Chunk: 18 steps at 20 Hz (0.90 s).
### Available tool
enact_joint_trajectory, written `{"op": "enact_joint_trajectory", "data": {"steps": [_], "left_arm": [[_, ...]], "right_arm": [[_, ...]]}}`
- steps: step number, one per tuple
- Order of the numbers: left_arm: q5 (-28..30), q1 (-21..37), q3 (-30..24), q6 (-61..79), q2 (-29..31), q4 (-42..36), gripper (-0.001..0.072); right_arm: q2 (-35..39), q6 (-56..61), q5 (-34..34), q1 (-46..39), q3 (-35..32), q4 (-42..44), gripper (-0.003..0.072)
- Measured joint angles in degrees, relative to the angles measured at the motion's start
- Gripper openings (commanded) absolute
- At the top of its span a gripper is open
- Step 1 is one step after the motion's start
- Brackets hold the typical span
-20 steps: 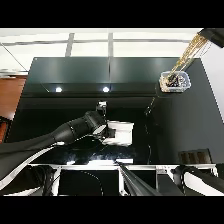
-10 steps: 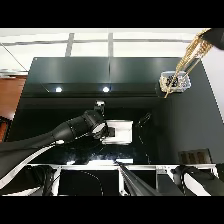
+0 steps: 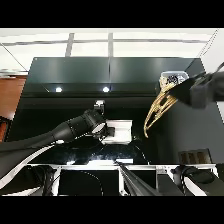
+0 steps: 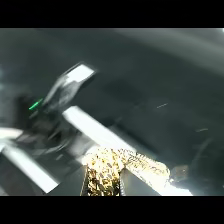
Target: Fold the box and place the chain.
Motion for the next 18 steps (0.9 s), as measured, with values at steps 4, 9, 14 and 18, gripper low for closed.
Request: {"op": "enact_joint_trajectory", "data": {"steps": [4,9,14,18], "left_arm": [[0.04,0.0,0.0,0.11,0.0,0.04,0.0029],[0.17,-0.02,0.0,0.11,0.0,0.07,0.0029],[0.26,0.0,0.0,0.11,0.0,0.07,0.0029],[0.31,0.0,0.0,0.11,0.0,0.07,0.003]], "right_arm": [[-0.68,0.31,-0.02,4.63,-1.51,5.88,0.0008],[-2.6,0.72,-2.36,8.72,-2.27,9.51,0.0008],[-4.81,0.7,-3.82,9.86,-4.31,10.21,0.0008],[-5.42,0.61,-6.51,10.73,-10.27,9.92,0.0008]]}}
